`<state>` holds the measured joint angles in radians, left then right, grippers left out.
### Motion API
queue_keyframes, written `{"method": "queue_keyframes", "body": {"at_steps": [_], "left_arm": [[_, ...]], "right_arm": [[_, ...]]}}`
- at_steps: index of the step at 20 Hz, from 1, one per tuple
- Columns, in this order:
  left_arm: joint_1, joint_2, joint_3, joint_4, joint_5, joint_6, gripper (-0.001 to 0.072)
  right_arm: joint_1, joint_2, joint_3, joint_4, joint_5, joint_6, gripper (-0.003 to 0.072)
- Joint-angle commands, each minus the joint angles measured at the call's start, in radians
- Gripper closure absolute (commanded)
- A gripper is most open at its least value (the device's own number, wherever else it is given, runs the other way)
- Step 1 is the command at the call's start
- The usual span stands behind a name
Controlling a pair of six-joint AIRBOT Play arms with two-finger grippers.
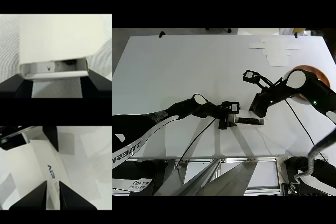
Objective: Fold the box and place the chain.
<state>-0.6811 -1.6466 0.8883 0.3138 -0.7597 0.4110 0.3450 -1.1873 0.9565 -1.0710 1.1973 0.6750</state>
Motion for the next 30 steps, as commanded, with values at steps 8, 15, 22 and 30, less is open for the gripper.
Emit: {"method": "queue_keyframes", "body": {"at_steps": [8, 15, 22, 30], "left_arm": [[0.0, 0.0, 0.0, 0.0, 0.0, 0.0, 0.0503], [0.0, 0.0, 0.0, 0.0, 0.0, 0.0, 0.0503], [0.0, 0.0, 0.0, 0.0, 0.0, 0.0, 0.0503], [0.0, 0.0, 0.0, 0.0, 0.0, 0.0, 0.0503]], "right_arm": [[0.003, 0.111, -0.145, 0.014, -0.053, -0.187, 0.0388], [0.069, 0.117, -0.147, 0.002, -0.065, -0.187, 0.0389], [0.077, 0.117, -0.181, -0.058, -0.122, -0.179, 0.0446], [0.077, 0.117, -0.192, -0.08, -0.143, -0.179, 0.0584]]}}
